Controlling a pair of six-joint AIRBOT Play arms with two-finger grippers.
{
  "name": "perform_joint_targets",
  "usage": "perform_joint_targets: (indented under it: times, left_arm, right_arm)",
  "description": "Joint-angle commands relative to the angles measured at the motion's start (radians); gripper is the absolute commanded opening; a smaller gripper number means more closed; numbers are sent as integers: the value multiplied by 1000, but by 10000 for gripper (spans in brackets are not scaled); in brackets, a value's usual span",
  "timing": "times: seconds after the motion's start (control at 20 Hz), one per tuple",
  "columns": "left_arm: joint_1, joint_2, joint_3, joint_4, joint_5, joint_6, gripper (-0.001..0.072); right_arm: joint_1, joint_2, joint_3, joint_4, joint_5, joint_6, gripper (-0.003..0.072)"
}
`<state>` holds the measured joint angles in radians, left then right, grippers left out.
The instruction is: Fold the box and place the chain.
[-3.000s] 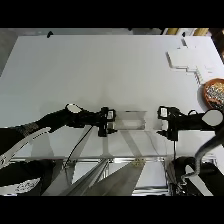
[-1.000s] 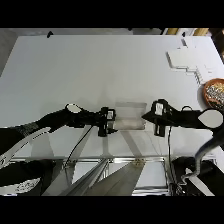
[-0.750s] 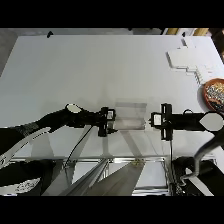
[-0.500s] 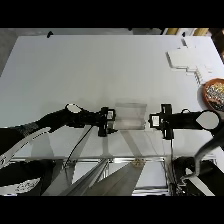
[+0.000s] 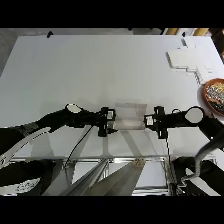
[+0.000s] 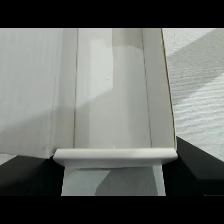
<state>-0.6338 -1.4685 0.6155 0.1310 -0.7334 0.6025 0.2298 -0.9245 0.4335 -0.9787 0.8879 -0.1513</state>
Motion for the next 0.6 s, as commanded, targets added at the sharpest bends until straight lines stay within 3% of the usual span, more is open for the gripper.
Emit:
perform_joint_targets:
  times: [0.0, 0.2, 0.4, 0.45, 0.55]
  left_arm:
    - [0, 0, 1, 0, 0, 0, 29]
    - [0, 0, 1, 0, 0, 0, 29]
    - [0, 0, 1, 0, 0, 0, 29]
    - [0, 0, 1, 0, 0, 0, 29]
    - [0, 0, 1, 0, 0, 0, 29]
  right_arm:
    - [0, -43, -3, 72, -44, -9, 215]
    - [1, -76, -4, 181, 33, -9, 115]
    - [1, -126, -4, 268, 24, -49, 116]
    - [1, -140, -4, 298, 24, -70, 121]
    - [1, -164, -4, 333, 13, -84, 261]
